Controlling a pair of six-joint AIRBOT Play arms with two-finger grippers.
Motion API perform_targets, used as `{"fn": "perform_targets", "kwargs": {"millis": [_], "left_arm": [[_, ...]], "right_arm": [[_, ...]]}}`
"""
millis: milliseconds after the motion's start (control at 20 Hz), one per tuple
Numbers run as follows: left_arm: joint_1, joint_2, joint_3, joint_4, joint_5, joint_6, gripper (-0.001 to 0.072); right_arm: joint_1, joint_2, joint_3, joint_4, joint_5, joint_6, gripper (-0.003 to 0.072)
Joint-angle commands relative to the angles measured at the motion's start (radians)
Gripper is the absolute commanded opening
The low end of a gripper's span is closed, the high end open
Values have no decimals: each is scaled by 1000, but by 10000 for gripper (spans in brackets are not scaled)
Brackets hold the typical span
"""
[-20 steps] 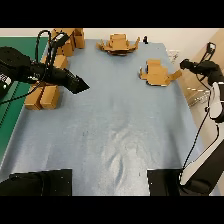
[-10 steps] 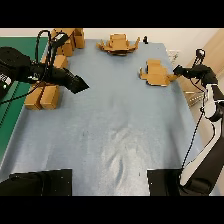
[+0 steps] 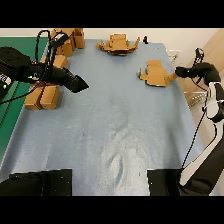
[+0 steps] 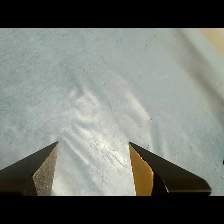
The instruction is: Fold the box.
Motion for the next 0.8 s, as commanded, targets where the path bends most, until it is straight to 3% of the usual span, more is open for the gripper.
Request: {"fn": "perform_targets", "kwargs": {"millis": [0,250,450,600,750], "left_arm": [[1,0,2,0,0,0,688],[31,1,37,0,-27,-55,688],[127,5,55,-8,-36,-105,689],[222,5,54,-19,-72,-116,689],[315,5,54,-31,-143,-116,688]], "right_arm": [[8,117,1,92,-153,37,8],[94,396,1,114,-375,164,8],[231,597,-51,283,-399,234,8],[388,722,-172,298,-309,285,7],[528,867,-475,298,-27,310,8]]}}
